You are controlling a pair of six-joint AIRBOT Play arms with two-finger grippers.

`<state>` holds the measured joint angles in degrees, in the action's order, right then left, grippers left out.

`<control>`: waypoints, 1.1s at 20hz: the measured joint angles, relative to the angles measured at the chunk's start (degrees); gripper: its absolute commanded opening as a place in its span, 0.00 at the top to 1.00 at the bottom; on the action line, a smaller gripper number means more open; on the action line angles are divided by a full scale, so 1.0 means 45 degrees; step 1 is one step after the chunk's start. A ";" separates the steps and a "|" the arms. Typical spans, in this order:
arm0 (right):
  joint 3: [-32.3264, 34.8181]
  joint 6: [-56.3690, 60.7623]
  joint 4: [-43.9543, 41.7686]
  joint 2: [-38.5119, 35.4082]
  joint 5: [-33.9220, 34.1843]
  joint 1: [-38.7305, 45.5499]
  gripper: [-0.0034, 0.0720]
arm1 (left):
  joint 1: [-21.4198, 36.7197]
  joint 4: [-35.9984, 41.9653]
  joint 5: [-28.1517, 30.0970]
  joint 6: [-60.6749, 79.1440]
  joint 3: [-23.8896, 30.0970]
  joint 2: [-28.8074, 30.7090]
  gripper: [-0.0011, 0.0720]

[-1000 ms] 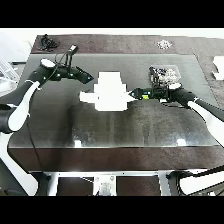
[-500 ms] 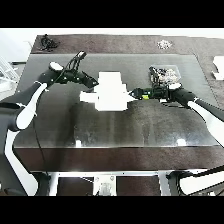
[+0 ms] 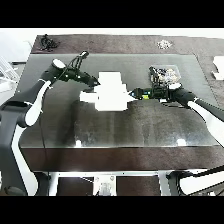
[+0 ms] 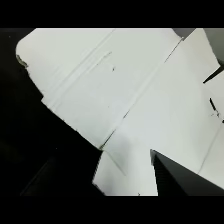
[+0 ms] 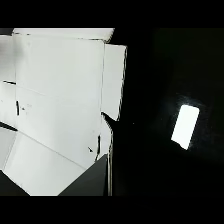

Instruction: Fold the box and place the chain.

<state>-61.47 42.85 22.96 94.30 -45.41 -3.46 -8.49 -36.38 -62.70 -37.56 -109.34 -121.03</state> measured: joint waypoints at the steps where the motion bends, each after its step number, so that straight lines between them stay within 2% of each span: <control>1: 0.0000 -0.0005 0.0000 0.0000 0.0000 0.0000 0.94 | 0.0010 -0.0083 -0.0316 -0.0272 -0.0374 -0.0238 0.10; 2: 0.0000 -0.0005 0.0000 0.0000 0.0000 0.0000 0.94 | 0.0010 -0.0155 -0.0607 -0.0534 -0.0680 -0.0427 0.10; 3: 0.0000 -0.0005 0.0005 0.0000 0.0000 0.0000 0.94 | 0.0019 -0.0146 -0.0797 -0.0729 -0.0899 -0.0549 0.15; 7: 0.0000 -0.0005 0.0005 0.0000 -0.0005 0.0000 0.94 | 0.0019 -0.0131 -0.1180 -0.1132 -0.1316 -0.0903 0.15; 21: 0.0000 -0.0005 0.0005 0.0000 -0.0005 0.0000 0.94 | 0.0000 0.1059 -0.1676 -0.1171 -0.1462 -0.1622 0.18; 22: 0.0000 -0.0005 0.0005 0.0000 -0.0005 0.0000 0.94 | 0.0000 0.1059 -0.1700 -0.1166 -0.1462 -0.1637 0.25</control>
<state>-61.47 42.83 22.98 94.30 -45.43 -3.46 -8.49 -31.62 -70.35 -42.81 -115.92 -128.40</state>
